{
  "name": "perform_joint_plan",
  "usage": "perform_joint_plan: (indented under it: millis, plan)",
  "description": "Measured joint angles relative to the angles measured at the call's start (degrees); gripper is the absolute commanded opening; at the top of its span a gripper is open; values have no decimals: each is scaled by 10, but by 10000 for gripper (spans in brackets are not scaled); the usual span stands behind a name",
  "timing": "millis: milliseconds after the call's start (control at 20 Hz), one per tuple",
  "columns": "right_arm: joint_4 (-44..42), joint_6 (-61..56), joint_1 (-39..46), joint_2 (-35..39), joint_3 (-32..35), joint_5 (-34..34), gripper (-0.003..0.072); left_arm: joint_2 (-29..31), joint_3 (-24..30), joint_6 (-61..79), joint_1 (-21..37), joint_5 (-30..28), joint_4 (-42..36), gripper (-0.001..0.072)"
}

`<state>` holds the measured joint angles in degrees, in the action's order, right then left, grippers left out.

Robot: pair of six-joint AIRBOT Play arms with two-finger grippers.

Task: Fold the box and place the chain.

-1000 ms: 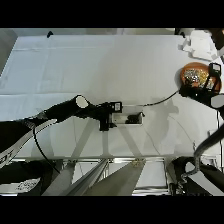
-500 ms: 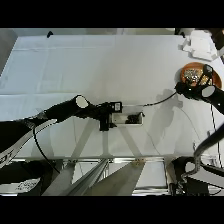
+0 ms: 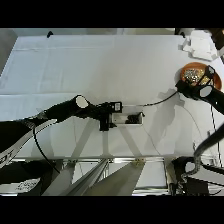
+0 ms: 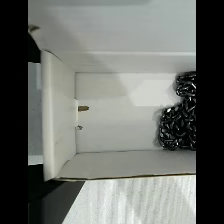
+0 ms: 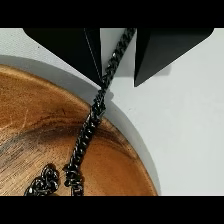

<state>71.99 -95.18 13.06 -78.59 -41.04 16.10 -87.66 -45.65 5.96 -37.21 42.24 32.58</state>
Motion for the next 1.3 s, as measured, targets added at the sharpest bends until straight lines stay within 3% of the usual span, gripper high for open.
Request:
perform_joint_plan:
  millis: [550,600,950,1150,1300]
  plan:
    - [50,-6,0,-7,0,-16,166,0,0,0,0,0,0,434]
    - [54,-6,0,-9,0,-22,42,0,0,0,0,0,0,434]
    - [61,-4,0,-12,0,-28,19,0,0,0,0,0,0,434]
    - [61,59,0,37,0,4,19,0,0,0,0,0,0,434]
    - [60,151,0,116,0,70,18,0,0,0,0,0,0,434]
